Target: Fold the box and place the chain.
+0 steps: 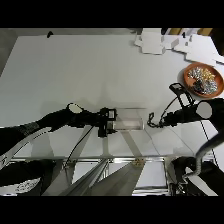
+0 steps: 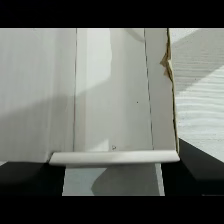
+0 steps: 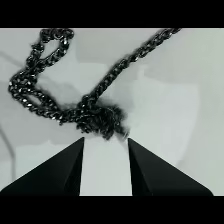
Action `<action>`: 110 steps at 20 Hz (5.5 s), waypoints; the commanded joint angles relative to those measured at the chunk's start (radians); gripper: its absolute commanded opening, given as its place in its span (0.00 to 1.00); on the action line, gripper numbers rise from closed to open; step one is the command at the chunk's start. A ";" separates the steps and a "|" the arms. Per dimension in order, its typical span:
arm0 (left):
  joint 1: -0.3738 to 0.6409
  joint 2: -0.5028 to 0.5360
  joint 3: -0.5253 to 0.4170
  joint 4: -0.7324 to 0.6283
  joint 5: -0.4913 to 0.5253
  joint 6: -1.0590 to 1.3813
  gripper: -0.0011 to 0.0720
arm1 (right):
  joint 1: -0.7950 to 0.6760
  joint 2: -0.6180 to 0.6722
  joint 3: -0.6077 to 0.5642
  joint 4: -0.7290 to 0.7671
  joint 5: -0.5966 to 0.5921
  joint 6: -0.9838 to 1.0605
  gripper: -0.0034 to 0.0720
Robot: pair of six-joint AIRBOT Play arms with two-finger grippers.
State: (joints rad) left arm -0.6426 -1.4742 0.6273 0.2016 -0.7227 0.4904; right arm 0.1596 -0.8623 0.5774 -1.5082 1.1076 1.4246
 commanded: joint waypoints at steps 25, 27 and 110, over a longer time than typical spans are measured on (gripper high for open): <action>0.000 0.000 0.000 0.000 0.000 0.000 0.03 | 0.101 -0.035 -0.002 0.126 -0.217 -0.166 0.07; 0.000 0.000 0.000 0.000 0.000 0.000 0.03 | 0.104 0.085 0.009 0.160 -0.151 -0.192 0.07; 0.000 0.000 0.000 0.000 -0.008 0.000 0.03 | 0.102 0.100 0.151 0.329 0.167 -0.299 0.07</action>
State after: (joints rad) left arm -0.6426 -1.4742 0.6273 0.2012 -0.7303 0.4904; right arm 0.2615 -0.8455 0.6731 -1.2579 1.1397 1.1233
